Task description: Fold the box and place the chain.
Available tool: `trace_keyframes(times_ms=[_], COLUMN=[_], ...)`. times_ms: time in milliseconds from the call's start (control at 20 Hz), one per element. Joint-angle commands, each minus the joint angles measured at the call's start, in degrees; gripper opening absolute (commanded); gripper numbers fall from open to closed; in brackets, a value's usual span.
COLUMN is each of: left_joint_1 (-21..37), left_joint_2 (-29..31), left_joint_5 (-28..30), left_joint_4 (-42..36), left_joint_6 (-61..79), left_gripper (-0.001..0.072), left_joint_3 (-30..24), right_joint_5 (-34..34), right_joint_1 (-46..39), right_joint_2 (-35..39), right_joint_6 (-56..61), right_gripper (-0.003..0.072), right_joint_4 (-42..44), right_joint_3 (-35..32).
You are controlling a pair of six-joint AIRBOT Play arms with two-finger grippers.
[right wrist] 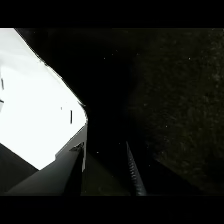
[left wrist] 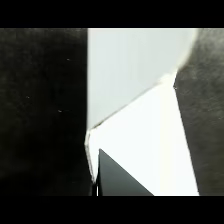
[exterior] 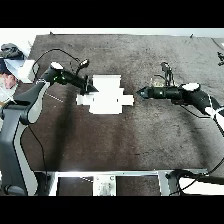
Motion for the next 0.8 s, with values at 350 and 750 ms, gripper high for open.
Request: trace_keyframes(times_ms=[350, 750], left_joint_1=[0.00, -0.02], left_joint_2=[-0.04, -0.09], left_joint_5=[9.16, 10.16], left_joint_4=[-2.80, -0.22], left_joint_6=[12.13, 12.13], left_gripper=[0.0007, 0.0011], left_joint_3=[-5.73, -5.73], right_joint_5=[-1.27, 0.42], right_joint_1=[-0.07, 4.39], right_joint_2=[0.13, 0.13], right_joint_6=[-1.18, -16.02], right_gripper=[0.0321, 0.0321], right_joint_4=[-0.79, -0.68], right_joint_3=[-0.07, -0.04])
